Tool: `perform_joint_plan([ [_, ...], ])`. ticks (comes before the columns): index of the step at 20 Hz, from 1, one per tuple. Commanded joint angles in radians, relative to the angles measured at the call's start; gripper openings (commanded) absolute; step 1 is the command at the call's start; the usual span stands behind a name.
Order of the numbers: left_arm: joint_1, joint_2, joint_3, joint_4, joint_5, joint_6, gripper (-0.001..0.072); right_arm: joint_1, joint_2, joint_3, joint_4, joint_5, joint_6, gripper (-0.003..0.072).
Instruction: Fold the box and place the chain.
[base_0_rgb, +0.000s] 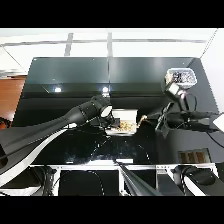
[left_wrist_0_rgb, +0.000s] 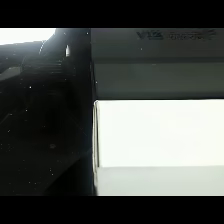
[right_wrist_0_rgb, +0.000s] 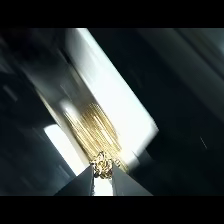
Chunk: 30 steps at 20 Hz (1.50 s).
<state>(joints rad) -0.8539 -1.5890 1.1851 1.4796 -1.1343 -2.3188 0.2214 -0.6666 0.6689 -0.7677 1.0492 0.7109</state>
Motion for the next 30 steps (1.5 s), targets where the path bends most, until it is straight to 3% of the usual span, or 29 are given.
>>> perform_joint_plan([
  [1, 0.001, 0.001, 0.001, 0.0, 0.0, 0.0, 0.0028, -0.001, 0.021, 0.044, 0.299, -0.029, 0.037, 0.0015],
  [5, 0.001, 0.001, 0.001, 0.001, 0.0, 0.0, 0.0028, -0.001, -0.005, -0.007, 0.34, -0.067, 0.082, 0.0016],
  [9, 0.001, 0.001, 0.001, 0.002, 0.004, 0.0, 0.0028, 0.02, -0.108, -0.163, 0.344, -0.141, 0.143, 0.003],
  [10, 0.001, 0.001, 0.001, 0.002, 0.006, 0.0, 0.0028, 0.037, -0.135, -0.192, 0.345, -0.182, 0.143, 0.0202],
  [11, 0.001, 0.001, 0.001, 0.002, 0.007, 0.0, 0.0028, 0.049, -0.156, -0.203, 0.338, -0.205, 0.142, 0.0309],
  [13, 0.001, 0.001, 0.001, 0.002, 0.007, 0.0, 0.0028, 0.034, -0.161, -0.193, 0.317, -0.208, 0.141, 0.0305],
  [19, 0.001, -0.002, 0.0, 0.002, 0.017, 0.0, 0.0028, -0.241, -0.154, -0.031, 0.121, 0.106, 0.142, 0.0304],
  [24, -0.001, -0.005, 0.011, -0.032, 0.039, -0.034, 0.003, -0.316, -0.154, -0.032, 0.101, 0.163, 0.142, 0.0304],
  [25, -0.008, -0.001, 0.02, -0.02, 0.025, -0.064, 0.0061, -0.316, -0.155, -0.032, 0.101, 0.163, 0.142, 0.0304],
  [27, -0.02, 0.017, 0.036, 0.006, 0.007, -0.109, 0.0315, -0.316, -0.154, -0.032, 0.101, 0.162, 0.142, 0.0304],
  [28, -0.024, 0.028, 0.042, 0.013, 0.0, -0.117, 0.039, -0.316, -0.154, -0.032, 0.101, 0.161, 0.142, 0.0304],
  [30, -0.027, 0.07, 0.046, 0.034, -0.011, -0.1, 0.0413, -0.316, -0.155, -0.032, 0.101, 0.16, 0.142, 0.0304],
])
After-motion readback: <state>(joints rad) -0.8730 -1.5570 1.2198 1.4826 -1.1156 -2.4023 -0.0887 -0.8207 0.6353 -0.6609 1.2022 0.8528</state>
